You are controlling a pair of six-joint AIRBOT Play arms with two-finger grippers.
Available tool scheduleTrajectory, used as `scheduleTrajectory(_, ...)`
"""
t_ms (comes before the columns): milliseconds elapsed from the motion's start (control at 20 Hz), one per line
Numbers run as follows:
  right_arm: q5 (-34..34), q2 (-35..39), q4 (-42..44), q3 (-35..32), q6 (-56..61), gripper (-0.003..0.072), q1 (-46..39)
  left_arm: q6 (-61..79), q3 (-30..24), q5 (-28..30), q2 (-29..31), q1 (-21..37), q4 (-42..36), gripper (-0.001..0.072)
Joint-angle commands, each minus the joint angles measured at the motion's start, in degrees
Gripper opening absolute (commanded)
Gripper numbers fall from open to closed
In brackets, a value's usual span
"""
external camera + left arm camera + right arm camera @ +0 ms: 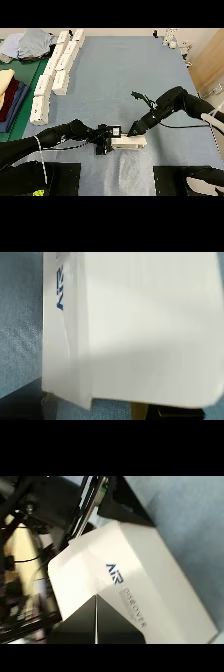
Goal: Fold the box.
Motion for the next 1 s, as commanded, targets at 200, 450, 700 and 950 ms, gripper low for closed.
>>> scheduleTrajectory(200, 32.3, 18.0, -0.8, -15.0, -13.8, 0.0002, 10.0, 0.0, 0.0, 0.0, 0.0, 0.0, 0.0, 0.0442)
scheduleTrajectory(450, 46.0, 28.4, -4.9, -22.9, -17.0, 0.0003, 20.7, 0.0, 0.0, 0.0, 0.0, 0.0, 0.0, 0.0442)
scheduleTrajectory(700, 48.0, 31.6, -16.6, -23.3, -20.4, 0.0223, 27.0, 0.0, 0.0, 0.0, 0.0, 0.0, 0.0, 0.0442)
scheduleTrajectory(950, 47.3, 31.5, -17.9, -22.9, -26.2, 0.0475, 29.0, 0.0, 0.0, 0.0, 0.0, 0.0, 0.0, 0.0442)
